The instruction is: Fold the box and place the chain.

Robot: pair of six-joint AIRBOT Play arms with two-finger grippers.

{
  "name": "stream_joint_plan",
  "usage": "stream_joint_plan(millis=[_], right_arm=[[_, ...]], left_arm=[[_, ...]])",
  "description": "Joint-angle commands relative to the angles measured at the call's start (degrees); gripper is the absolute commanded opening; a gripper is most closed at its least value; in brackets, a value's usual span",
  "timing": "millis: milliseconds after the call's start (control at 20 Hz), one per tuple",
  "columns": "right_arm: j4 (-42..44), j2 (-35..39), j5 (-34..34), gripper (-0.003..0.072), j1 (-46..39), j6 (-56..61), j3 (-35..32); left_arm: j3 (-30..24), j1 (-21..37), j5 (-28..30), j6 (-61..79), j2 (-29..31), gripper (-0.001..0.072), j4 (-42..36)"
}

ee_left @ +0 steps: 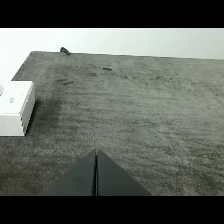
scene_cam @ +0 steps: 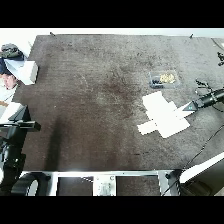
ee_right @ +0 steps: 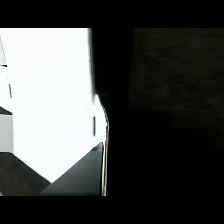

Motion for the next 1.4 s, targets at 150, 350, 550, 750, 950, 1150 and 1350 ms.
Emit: stream_joint_plan(millis=[150,350,550,750,950,1150,1350], right_arm=[[18.1,9.3,-0.1,0.0015,0.5,0.0,-13.8],[30.0,15.8,-5.1,0.0014,6.4,0.0,-28.6],[41.8,21.3,-23.0,0.0014,19.4,0.0,-40.8],[52.3,22.9,-39.8,0.0014,32.6,2.1,-42.6],[52.4,23.6,-50.4,0.0014,39.7,4.8,-42.6],[43.2,24.0,-56.5,0.0014,42.1,8.4,-42.6],[40.4,29.0,-58.8,0.0013,42.2,9.6,-44.2]], left_arm=[[0.0,0.0,0.0,0.0,0.0,0.0013,0.0],[0.0,0.0,0.0,0.0,0.0,0.0012,0.0],[0.0,0.0,0.0,0.0,0.0,0.0012,0.0],[0.0,0.0,0.0,0.0,0.0,0.0013,0.0],[0.0,0.0,9.4,4.1,0.0,0.0012,2.7],[0.0,0.0,15.8,4.1,0.0,0.0013,2.7],[0.0,0.0,13.9,4.0,0.0,0.0012,2.7]])
